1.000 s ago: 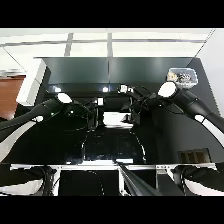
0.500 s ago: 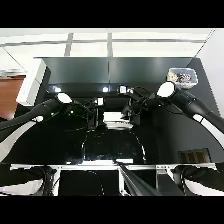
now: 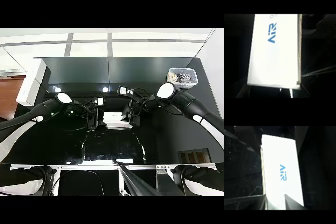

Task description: Fold the box and place the chain.

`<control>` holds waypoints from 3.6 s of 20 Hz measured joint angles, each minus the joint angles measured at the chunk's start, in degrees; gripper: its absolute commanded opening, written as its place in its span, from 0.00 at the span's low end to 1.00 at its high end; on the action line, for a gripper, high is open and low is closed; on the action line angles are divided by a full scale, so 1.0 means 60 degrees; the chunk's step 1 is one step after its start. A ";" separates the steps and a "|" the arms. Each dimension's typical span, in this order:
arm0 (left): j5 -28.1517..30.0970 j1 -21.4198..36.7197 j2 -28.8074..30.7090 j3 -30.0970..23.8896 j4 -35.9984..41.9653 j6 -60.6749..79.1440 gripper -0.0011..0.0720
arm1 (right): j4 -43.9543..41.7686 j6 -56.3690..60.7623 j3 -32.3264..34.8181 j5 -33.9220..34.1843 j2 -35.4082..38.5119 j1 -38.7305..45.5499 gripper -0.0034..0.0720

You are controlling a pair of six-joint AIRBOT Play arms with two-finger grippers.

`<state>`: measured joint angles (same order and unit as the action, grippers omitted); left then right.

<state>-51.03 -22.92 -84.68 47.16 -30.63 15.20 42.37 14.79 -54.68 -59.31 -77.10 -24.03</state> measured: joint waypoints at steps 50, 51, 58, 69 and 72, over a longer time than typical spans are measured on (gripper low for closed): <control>-0.0178 0.0772 0.0845 0.1096 -0.0113 -0.1359 0.98 | 0.0291 0.7391 -0.0608 -0.4313 0.1698 0.4747 0.06; -0.0361 0.0678 0.0849 0.1424 -0.0127 -0.1610 0.98 | 0.0353 0.7420 -0.0612 -0.4277 0.1807 0.4972 0.06; -0.1501 -0.1020 -0.1005 0.4237 -0.2040 -0.3971 0.98 | 0.0481 0.7512 -0.0565 -0.3566 0.2029 0.5472 0.06; -0.2495 -0.1585 -0.2284 0.5246 -0.2674 -0.5038 0.98 | 0.0623 0.7504 -0.0565 -0.3384 0.2055 0.5526 0.06; -0.2619 -0.1588 -0.2317 0.5264 -0.2710 -0.5002 0.98 | 0.0743 0.7501 -0.0565 -0.3381 0.2055 0.5533 0.06</control>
<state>-66.74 -32.45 -98.59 78.74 -46.89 -14.81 46.83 59.79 -58.06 -79.59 -64.77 9.17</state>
